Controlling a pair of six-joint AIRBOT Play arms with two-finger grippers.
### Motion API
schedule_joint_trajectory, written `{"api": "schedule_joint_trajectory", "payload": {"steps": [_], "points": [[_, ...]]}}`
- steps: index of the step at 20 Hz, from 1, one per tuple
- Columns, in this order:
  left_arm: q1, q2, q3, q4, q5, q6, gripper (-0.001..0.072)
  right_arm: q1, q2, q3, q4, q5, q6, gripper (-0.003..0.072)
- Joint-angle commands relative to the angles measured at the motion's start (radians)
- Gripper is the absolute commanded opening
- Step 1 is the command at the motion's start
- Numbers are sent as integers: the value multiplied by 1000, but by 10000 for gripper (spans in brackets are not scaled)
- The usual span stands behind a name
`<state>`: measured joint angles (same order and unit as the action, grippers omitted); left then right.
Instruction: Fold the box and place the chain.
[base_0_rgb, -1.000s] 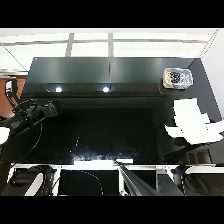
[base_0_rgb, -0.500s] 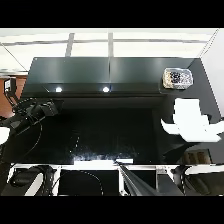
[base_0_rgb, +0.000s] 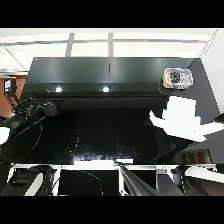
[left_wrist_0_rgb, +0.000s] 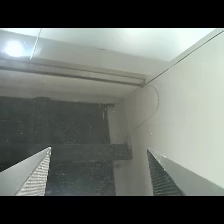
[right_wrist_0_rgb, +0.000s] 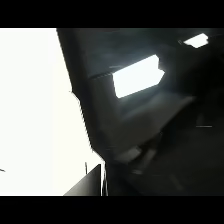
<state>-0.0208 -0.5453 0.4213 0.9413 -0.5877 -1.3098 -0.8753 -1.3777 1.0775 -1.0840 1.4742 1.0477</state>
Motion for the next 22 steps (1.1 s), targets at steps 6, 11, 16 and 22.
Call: {"api": "schedule_joint_trajectory", "payload": {"steps": [6, 11, 16, 22], "points": [[-2, -6, -2, 3, -107, 8, 704, 409, 328, -425, 361, -390, 49, 10], [-104, -69, -2, -5, -98, 58, 705, 850, 397, -448, 411, -595, -63, 10], [-200, -277, 42, -58, -126, 57, 705, 1178, 464, -563, 411, -893, -106, 9], [-55, -590, 176, -354, -473, 328, 706, 1238, 464, -585, 415, -925, -98, 9]]}}
